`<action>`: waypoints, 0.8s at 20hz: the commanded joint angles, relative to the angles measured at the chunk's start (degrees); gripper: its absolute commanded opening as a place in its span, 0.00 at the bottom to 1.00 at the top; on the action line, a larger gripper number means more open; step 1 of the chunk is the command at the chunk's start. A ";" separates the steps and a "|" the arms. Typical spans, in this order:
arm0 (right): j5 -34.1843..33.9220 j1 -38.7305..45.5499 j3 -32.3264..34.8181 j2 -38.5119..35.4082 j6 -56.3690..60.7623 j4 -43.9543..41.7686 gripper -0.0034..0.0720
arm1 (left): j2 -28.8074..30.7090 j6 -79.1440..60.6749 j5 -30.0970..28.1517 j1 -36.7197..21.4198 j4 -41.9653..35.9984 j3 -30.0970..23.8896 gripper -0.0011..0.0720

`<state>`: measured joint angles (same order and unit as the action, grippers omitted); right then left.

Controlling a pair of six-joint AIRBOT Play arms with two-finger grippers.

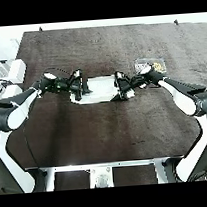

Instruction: Fold the box and place the chain.

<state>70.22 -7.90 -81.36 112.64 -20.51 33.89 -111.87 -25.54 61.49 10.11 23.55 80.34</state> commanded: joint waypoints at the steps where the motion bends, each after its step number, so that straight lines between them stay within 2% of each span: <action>1: -0.04 0.26 -0.07 0.02 0.11 0.15 0.86 | -0.04 0.00 0.00 -0.04 0.04 0.02 0.04; 5: -0.02 0.26 -0.07 0.02 0.09 0.20 0.86 | -0.04 -0.02 -0.02 -0.04 0.04 0.02 0.04; 6: -0.02 0.26 -0.07 0.02 0.11 0.17 0.85 | -0.04 -0.02 0.00 -0.04 0.04 0.02 0.04; 7: -0.02 0.26 -0.07 0.02 0.11 0.20 0.79 | -0.04 0.00 -0.02 -0.04 0.04 0.02 0.04; 14: -0.04 0.26 -0.07 0.02 0.37 0.17 0.78 | -0.04 -0.02 -0.48 -0.04 0.07 0.02 0.04; 15: -0.07 0.26 -0.07 0.02 0.52 0.17 0.61 | -0.04 -0.02 -0.48 -0.04 0.04 0.02 0.04; 16: -0.04 0.26 -0.07 0.02 0.52 0.07 0.58 | -0.04 0.00 -0.48 -0.04 0.07 0.02 0.04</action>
<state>70.17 -7.66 -81.36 112.64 -20.29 34.06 -111.87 -25.54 61.28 10.11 23.59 80.34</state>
